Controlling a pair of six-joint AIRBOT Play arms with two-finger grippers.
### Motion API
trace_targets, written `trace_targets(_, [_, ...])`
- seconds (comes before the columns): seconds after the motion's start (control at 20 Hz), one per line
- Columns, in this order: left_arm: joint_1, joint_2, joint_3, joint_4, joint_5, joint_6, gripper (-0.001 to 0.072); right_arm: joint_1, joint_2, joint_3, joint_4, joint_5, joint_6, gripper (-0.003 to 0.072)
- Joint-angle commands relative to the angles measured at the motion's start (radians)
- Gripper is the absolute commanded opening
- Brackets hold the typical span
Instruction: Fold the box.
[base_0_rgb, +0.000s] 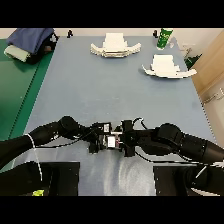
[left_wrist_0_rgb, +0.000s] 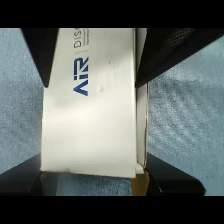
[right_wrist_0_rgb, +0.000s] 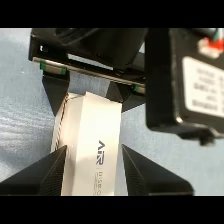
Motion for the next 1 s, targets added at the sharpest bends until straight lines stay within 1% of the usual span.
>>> trace_targets(0.0, [0.0, 0.0, 0.0, -0.002, 0.0, -0.004, 0.052, 0.005, 0.023, 0.0, 0.048, -0.023, 0.002, 0.0523])
trace_targets(0.2, [0.0, 0.0, 0.0, -0.002, 0.0, -0.004, 0.052, 0.005, 0.074, 0.0, 0.066, -0.027, 0.021, 0.0528])
trace_targets(0.4, [0.0, 0.0, 0.0, -0.002, 0.0, -0.004, 0.052, -0.016, 0.117, 0.0, 0.081, -0.017, 0.148, 0.0504])
trace_targets(0.45, [0.0, 0.0, 0.0, -0.002, 0.0, -0.004, 0.052, -0.026, 0.121, 0.0, 0.081, -0.02, 0.203, 0.0306])
trace_targets(0.5, [0.0, 0.0, 0.0, -0.002, 0.0, -0.004, 0.0519, -0.031, 0.122, -0.003, 0.082, -0.026, 0.254, 0.0039])
trace_targets(0.55, [0.0, 0.0, 0.0, -0.002, 0.0, -0.004, 0.052, -0.031, 0.122, -0.014, 0.083, -0.014, 0.297, 0.0005])
trace_targets(0.65, [0.0, 0.0, 0.0, -0.002, 0.0, -0.004, 0.052, -0.031, 0.124, -0.061, 0.135, 0.055, 0.339, 0.0005])
trace_targets(0.8, [0.0, 0.0, 0.0, -0.002, 0.0, -0.004, 0.052, -0.024, 0.132, -0.172, 0.257, 0.232, 0.338, 0.0004])
trace_targets(0.85, [0.0, 0.0, 0.0, -0.002, 0.0, -0.004, 0.052, -0.011, 0.133, -0.206, 0.278, 0.279, 0.339, 0.0004])
trace_targets(0.95, [0.0, 0.0, 0.0, -0.002, 0.0, -0.004, 0.052, 0.012, 0.132, -0.254, 0.304, 0.332, 0.347, 0.0005])
